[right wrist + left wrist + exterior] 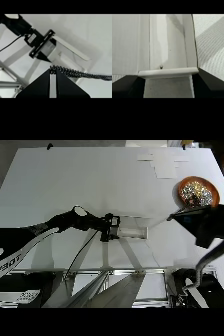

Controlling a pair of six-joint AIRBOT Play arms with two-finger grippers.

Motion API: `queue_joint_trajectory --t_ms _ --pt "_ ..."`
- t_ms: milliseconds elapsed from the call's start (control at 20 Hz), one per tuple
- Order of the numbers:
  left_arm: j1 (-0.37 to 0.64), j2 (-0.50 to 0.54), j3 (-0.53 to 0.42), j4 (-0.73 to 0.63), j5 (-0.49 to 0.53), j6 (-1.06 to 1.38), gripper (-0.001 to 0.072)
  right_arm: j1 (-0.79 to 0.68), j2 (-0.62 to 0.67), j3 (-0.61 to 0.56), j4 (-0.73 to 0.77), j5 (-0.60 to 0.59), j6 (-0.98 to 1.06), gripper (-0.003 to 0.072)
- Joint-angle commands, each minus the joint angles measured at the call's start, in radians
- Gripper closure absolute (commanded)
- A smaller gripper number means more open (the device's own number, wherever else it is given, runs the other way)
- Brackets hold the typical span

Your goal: Fold the box and place the chain.

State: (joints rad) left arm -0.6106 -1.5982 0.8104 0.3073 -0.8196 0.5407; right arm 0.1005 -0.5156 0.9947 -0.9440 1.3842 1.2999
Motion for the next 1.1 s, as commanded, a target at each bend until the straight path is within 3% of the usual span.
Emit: queue_joint_trajectory --t_ms 0,200,700,1050 --pt "-0.001 0.000 0.000 0.000 0.000 0.000 0.0621 0.129 -0.013 -0.149 -0.002 -0.158 -0.002 0.0667" --pt "-0.001 0.000 0.000 0.000 0.000 0.000 0.0621 0.257 -0.097 -0.233 -0.026 -0.266 -0.001 0.0667" --pt "-0.001 0.000 0.000 0.000 0.000 0.000 0.0621 0.496 -0.333 -0.236 -0.103 -0.472 0.005 0.0667" --pt "-0.001 0.000 0.000 0.000 0.000 0.000 0.0621 0.553 -0.377 -0.269 -0.232 -0.502 0.120 0.0667"
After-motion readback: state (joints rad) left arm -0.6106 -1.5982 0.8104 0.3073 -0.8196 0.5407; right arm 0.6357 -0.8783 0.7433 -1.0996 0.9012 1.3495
